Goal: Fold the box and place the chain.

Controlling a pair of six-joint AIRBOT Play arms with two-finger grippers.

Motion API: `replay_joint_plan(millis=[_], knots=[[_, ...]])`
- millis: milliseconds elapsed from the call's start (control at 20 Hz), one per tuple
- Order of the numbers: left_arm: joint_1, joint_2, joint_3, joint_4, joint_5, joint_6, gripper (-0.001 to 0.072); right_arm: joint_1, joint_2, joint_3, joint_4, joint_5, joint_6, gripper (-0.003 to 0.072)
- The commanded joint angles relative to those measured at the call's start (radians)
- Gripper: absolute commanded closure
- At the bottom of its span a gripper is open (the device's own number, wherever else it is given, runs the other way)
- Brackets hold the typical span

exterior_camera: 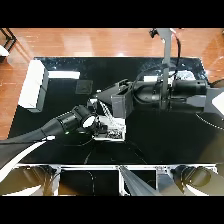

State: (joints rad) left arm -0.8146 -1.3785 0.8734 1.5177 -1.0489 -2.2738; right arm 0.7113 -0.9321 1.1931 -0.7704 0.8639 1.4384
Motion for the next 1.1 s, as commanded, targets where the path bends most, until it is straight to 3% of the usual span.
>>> replay_joint_plan(millis=[0,250,550,650,700,750,800,1050], knots=[[0.001,0.0,0.0,0.0,-0.001,0.0,0.0683,0.008,-0.006,-0.015,-0.129,0.068,0.086,0.0666],[0.001,0.0,0.0,0.0,0.0,0.0,0.0683,0.008,-0.006,-0.126,-0.287,0.125,0.184,0.0666],[0.001,0.0,0.0,0.0,0.0,0.001,0.0683,0.008,-0.009,-0.355,-0.28,-0.015,0.208,0.0665],[0.001,0.0,0.0,0.0,-0.003,0.01,0.0683,0.008,-0.009,-0.372,-0.274,-0.018,0.208,0.0652],[0.001,0.0,0.0,0.0,-0.003,0.013,0.0683,0.006,-0.008,-0.371,-0.276,-0.014,0.208,0.0415],[0.001,0.0,0.0,0.0,-0.003,0.013,0.0683,-0.005,-0.006,-0.371,-0.283,-0.002,0.206,0.0061],[0.001,0.0,0.0,0.0,-0.003,0.013,0.0683,-0.028,0.0,-0.37,-0.3,0.026,0.199,-0.0025],[0.001,0.0,0.0,0.0,-0.003,0.013,0.0683,-0.265,0.115,-0.375,-0.525,0.223,-0.001,-0.0025]])
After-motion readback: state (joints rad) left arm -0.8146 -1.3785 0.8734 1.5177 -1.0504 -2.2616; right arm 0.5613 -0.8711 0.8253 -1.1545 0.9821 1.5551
